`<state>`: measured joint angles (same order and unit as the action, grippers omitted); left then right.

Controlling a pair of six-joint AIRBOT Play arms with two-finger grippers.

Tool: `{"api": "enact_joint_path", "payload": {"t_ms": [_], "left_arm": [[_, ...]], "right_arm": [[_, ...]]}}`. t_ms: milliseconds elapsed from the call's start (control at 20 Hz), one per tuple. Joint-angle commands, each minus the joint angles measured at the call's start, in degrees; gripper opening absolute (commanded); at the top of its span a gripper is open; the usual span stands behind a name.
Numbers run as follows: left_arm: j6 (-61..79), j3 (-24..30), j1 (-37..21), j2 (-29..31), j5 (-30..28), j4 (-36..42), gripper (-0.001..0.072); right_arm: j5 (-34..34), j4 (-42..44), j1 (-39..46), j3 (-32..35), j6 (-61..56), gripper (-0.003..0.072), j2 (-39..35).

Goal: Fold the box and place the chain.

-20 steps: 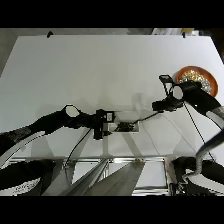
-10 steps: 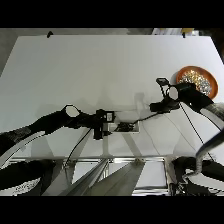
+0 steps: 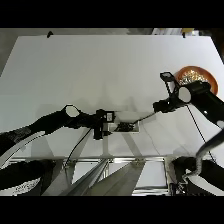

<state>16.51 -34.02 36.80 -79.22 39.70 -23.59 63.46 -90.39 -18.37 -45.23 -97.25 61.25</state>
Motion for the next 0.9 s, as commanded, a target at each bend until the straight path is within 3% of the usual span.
{"api": "enact_joint_path", "payload": {"t_ms": [0,150,350,550,850], "left_arm": [[0.0,0.02,0.0,0.02,-0.02,0.0,0.0205],[0.0,0.02,0.0,0.02,-0.02,0.0,0.0205],[0.0,0.02,0.0,0.02,-0.02,0.0,0.0205],[0.0,0.02,0.0,0.02,-0.04,0.0,0.0205],[0.0,0.02,0.0,0.02,-0.02,0.0,0.0205]], "right_arm": [[2.01,4.33,-5.29,0.46,0.26,0.0016,-10.14],[0.42,11.72,-11.85,0.5,0.24,0.0016,-16.39],[-7.43,21.27,-18.16,0.48,0.26,0.0017,-18.75],[-13.27,23.65,-22.56,0.5,0.0,0.0017,-18.6],[-13.49,23.34,-23.58,1.03,0.07,0.0017,-15.54]]}}
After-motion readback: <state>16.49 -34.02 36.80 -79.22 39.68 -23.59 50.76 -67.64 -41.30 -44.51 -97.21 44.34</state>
